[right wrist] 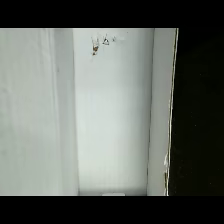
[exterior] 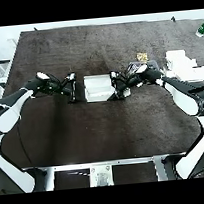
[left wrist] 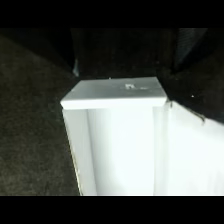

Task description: Fold the box and place the chain.

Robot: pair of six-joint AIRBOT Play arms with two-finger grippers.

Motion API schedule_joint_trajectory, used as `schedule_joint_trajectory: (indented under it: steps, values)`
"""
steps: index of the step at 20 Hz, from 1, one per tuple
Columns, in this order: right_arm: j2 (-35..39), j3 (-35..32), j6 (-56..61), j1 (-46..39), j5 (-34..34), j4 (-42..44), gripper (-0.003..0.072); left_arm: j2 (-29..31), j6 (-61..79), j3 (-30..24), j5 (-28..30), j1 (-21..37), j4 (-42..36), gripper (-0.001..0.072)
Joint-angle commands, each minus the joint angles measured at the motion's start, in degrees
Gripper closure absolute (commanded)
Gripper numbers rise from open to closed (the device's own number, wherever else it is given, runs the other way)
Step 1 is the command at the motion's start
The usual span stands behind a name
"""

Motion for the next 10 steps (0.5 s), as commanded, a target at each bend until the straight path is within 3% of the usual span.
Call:
schedule_joint_trajectory:
  steps: [1,10]
  values:
    - [0.0,0.0,0.0,0.0,0.0,0.0,0.0232,0.0,-1.0,0.1,-0.2,0.0,-0.3,-0.0004]
    - [0.0,0.0,0.0,0.0,0.0,0.0,0.0232,-0.1,1.8,0.1,-2.3,-0.1,-2.2,-0.0011]
